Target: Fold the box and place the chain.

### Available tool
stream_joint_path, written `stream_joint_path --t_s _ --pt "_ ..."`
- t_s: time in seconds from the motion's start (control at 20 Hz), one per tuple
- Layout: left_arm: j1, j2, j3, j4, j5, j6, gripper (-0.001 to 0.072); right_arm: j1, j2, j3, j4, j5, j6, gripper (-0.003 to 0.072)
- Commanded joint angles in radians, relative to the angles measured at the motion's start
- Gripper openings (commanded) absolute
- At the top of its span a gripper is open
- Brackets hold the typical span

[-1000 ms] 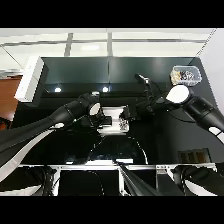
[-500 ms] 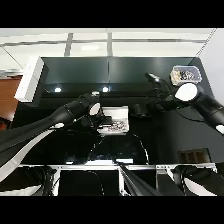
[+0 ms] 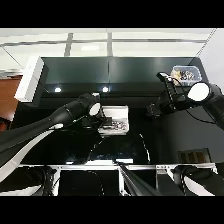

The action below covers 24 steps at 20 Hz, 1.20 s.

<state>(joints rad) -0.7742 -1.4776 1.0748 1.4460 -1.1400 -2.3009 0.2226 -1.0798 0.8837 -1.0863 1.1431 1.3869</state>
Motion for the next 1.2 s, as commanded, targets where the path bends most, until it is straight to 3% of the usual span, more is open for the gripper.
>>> stream_joint_path --t_s 0.0,0.2,0.35,0.45,0.5,0.6,0.7,0.8,0.85,0.95,1.05,1.15 --pt "-0.002 0.05 0.0 0.011 -0.014 0.012 0.0607 -0.002 0.002 -0.001 -0.023 0.001 -0.016 0.0262" --pt "-0.016 0.228 -0.029 0.192 -0.047 0.051 0.0607 -0.002 0.002 -0.001 -0.026 0.002 -0.015 0.0262" --pt "0.08 0.382 -0.184 0.239 -0.037 0.05 0.0606 -0.002 0.002 -0.001 -0.027 0.002 -0.011 0.0262" --pt "0.197 0.488 -0.333 0.153 0.073 0.077 0.0606 -0.002 0.002 -0.001 -0.026 0.001 -0.011 0.0262" --pt "0.257 0.535 -0.407 0.048 0.182 0.182 0.0606 -0.002 0.002 -0.001 -0.027 0.001 -0.011 0.0262" --pt "0.36 0.605 -0.546 -0.323 0.389 0.698 0.0606 -0.002 0.002 -0.001 -0.026 0.001 -0.011 0.0262" --pt "0.396 0.612 -0.614 -0.597 0.378 1.314 0.0606 -0.002 0.002 -0.001 -0.026 0.003 -0.009 0.0262" --pt "0.379 0.599 -0.64 -0.628 0.355 1.734 0.0609 -0.002 0.002 -0.001 -0.026 0.01 -0.006 0.0262" --pt "0.364 0.591 -0.645 -0.614 0.352 1.903 0.0685 -0.002 0.002 -0.001 -0.026 0.014 -0.006 0.0262" --pt "0.346 0.575 -0.645 -0.586 0.378 2.158 0.0713 -0.002 0.002 -0.001 -0.026 0.024 -0.003 0.0262" --pt "0.342 0.544 -0.638 -0.587 0.43 2.289 0.0712 -0.002 0.002 -0.001 -0.026 0.028 0.01 0.0262" --pt "0.356 0.476 -0.606 -0.592 0.41 2.345 0.0712 -0.002 0.002 -0.001 -0.026 0.028 0.034 0.0262"
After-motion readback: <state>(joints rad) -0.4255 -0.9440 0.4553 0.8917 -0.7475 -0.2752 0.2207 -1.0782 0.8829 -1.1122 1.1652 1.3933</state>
